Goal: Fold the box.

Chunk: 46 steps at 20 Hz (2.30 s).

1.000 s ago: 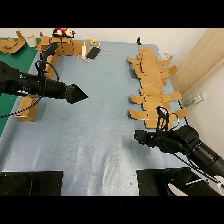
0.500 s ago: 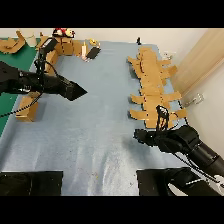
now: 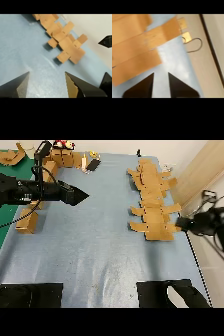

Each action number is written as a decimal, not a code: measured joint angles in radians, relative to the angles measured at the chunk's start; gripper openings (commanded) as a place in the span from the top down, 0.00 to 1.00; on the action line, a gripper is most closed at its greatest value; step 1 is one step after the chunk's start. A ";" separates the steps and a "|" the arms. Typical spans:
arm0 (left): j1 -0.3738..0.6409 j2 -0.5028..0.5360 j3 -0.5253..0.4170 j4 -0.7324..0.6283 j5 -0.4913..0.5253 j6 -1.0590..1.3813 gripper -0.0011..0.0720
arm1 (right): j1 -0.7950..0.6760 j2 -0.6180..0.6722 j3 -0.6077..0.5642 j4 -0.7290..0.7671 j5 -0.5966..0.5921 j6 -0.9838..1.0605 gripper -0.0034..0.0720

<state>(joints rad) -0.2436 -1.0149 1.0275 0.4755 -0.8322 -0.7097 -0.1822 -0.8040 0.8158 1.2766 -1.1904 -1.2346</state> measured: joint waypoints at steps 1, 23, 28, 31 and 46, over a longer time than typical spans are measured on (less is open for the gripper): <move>0.000 0.000 0.000 -0.018 0.010 0.000 0.04 | -0.084 -0.045 0.028 0.030 0.016 -0.051 0.45; 0.000 0.000 0.000 -0.169 0.043 0.003 0.04 | -0.432 -0.634 0.301 0.647 -0.023 -0.760 0.95; 0.000 -0.002 0.000 -0.188 0.007 0.003 0.04 | -0.433 -0.456 0.302 0.674 -0.108 -0.720 0.95; 0.000 -0.012 0.000 -0.187 -0.028 0.002 0.04 | -0.413 -0.349 0.274 0.679 -0.166 -0.653 0.95; 0.051 -0.151 -0.087 -0.009 -0.332 -0.167 0.04 | 0.109 -0.118 -0.196 0.681 0.019 -0.377 0.73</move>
<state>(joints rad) -0.1928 -1.1664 0.9401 0.4664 -1.1641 -0.8772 -0.0734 -0.9218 0.6197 1.9575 -1.1709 -1.6119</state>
